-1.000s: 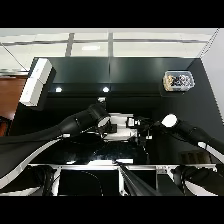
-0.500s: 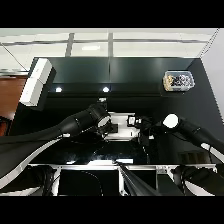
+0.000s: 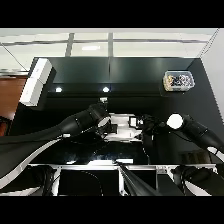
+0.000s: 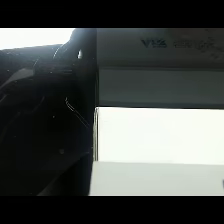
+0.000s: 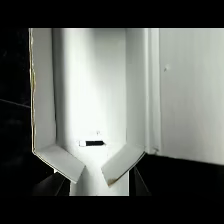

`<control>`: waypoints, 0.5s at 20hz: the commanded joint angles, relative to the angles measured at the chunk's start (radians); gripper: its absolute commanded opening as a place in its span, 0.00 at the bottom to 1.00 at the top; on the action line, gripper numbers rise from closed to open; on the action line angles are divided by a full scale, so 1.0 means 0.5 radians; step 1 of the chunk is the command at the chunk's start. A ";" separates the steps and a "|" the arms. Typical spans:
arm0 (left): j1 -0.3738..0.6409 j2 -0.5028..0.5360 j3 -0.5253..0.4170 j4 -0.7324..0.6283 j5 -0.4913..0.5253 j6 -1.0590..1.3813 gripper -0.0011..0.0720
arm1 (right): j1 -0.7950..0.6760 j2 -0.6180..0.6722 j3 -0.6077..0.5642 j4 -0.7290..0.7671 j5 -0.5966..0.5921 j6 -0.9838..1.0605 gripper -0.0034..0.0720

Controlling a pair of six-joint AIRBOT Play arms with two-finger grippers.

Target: Fold the box and place the chain.

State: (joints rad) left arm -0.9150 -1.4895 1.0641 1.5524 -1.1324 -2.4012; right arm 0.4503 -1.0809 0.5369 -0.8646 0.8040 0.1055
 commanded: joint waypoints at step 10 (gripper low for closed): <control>0.001 0.000 0.001 0.005 0.005 0.000 0.05 | 0.085 -0.168 -0.011 0.529 -0.091 0.029 0.13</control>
State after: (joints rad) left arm -0.9150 -1.4895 1.0641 1.5558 -1.1358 -2.4008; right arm 0.4702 -1.1358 0.5323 -0.6510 0.7902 0.1139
